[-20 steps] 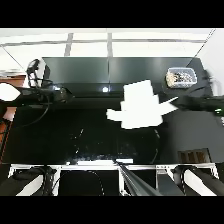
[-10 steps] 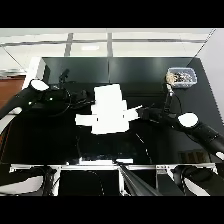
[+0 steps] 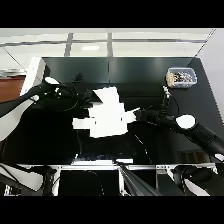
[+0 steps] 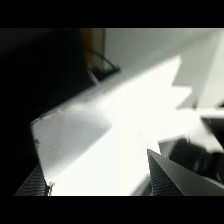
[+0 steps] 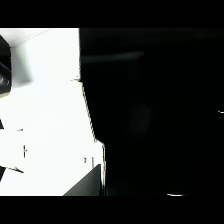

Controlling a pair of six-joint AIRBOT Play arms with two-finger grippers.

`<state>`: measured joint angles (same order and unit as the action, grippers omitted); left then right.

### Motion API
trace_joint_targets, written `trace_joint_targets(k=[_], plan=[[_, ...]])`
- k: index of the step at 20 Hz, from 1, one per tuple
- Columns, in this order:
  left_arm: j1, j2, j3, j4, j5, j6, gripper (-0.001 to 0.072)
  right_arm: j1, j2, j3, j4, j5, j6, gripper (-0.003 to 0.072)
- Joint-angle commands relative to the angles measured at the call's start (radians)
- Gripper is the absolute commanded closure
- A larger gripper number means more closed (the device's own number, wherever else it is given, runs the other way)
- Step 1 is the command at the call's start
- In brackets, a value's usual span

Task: Fold the box and place the chain.

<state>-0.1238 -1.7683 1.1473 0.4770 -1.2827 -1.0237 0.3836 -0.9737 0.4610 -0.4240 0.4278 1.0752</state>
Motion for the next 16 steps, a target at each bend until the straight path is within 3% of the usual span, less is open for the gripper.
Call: trace_joint_targets(k=[1,2,6,11,13,16], plan=[[0.000,-0.093,0.085,0.009,-0.302,0.125,0.0101,0.002,0.001,0.000,0.002,0.001,0.001,0.0671],[-0.001,-0.096,0.095,0.048,-0.302,0.135,0.0110,0.002,0.001,0.000,0.002,0.002,0.001,0.0671],[-0.034,-0.096,0.153,0.172,-0.301,0.243,0.0366,0.002,0.001,0.000,0.002,0.002,0.001,0.0671],[-0.064,-0.097,0.193,0.178,-0.322,0.295,0.0386,0.002,0.001,0.000,0.002,0.002,0.001,0.0671],[-0.063,-0.097,0.193,0.210,-0.332,0.308,0.0567,0.002,0.001,0.000,0.002,0.001,0.000,0.0670],[-0.062,-0.097,0.193,0.222,-0.359,0.338,0.0682,0.000,0.001,0.000,0.000,-0.010,-0.006,0.0637]])
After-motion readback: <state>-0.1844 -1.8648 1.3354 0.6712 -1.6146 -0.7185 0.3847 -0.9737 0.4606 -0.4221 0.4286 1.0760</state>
